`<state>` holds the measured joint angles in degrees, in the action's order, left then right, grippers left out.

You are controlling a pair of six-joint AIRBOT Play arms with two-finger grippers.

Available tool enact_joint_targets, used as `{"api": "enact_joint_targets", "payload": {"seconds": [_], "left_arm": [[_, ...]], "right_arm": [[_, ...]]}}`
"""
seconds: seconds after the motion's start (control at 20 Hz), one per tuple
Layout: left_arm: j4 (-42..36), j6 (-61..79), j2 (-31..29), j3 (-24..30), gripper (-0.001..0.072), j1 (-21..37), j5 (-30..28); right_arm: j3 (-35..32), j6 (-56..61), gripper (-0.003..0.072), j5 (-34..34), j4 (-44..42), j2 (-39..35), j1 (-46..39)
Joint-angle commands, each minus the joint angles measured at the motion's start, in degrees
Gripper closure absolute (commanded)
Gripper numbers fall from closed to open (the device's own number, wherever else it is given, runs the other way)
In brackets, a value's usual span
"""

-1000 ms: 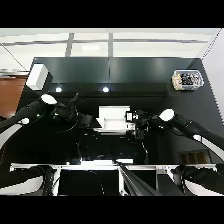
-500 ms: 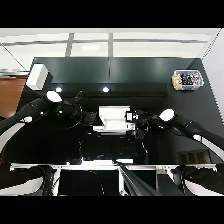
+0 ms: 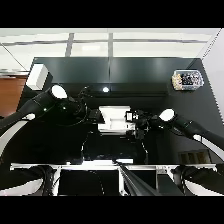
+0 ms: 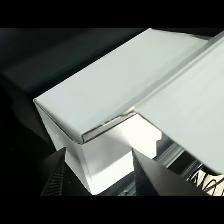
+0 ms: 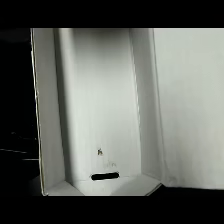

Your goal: Fold the box and place the chain.

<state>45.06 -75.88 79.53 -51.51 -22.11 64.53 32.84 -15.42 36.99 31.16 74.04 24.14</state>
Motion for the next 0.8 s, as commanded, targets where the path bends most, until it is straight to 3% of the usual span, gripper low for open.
{"api": "enact_joint_targets", "payload": {"seconds": [0.0, 0.35, 0.75], "left_arm": [[6.2, -6.2, 0.0, -1.0, 0.0228, -2.1, -0.5], [14.4, -17.4, 0.0, -2.3, 0.0228, -9.2, -7.6], [35.2, -34.2, 0.7, -6.2, 0.0228, -17.8, -6.0]], "right_arm": [[0.0, 0.0, 0.0561, 0.0, 0.0, 0.0, 0.0], [0.0, 0.0, 0.0561, 0.0, 0.0, 0.0, 0.0], [0.0, 0.0, 0.0561, 0.0, 0.0, 0.0, 0.0]]}}
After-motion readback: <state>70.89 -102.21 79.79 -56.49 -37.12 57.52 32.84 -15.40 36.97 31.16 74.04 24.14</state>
